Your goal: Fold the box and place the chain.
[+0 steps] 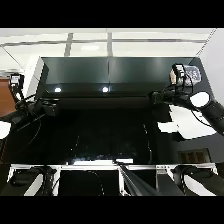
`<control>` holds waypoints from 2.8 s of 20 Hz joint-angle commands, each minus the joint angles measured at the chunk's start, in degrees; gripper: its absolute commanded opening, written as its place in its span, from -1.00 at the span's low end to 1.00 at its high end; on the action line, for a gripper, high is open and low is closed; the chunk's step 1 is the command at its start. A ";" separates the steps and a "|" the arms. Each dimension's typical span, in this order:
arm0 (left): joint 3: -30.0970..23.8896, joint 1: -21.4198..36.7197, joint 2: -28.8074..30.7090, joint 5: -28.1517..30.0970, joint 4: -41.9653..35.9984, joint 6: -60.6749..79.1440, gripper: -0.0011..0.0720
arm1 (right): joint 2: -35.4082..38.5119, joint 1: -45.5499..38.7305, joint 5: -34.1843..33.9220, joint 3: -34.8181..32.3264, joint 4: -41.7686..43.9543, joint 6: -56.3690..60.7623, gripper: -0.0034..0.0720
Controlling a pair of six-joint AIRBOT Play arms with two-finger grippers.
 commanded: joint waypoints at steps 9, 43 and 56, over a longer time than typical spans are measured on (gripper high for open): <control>0.02 -0.02 -8.33 0.70 0.22 -0.24 0.96 | -4.87 -46.95 4.17 16.11 -18.95 14.34 0.99; 0.00 -0.02 -11.85 0.59 0.20 -0.11 0.96 | -38.14 -61.09 57.88 40.52 -9.94 -7.69 -0.84; 0.00 -0.02 -11.85 0.57 -5.49 -0.26 0.96 | -5.40 -48.33 39.69 0.28 32.72 -20.06 -0.85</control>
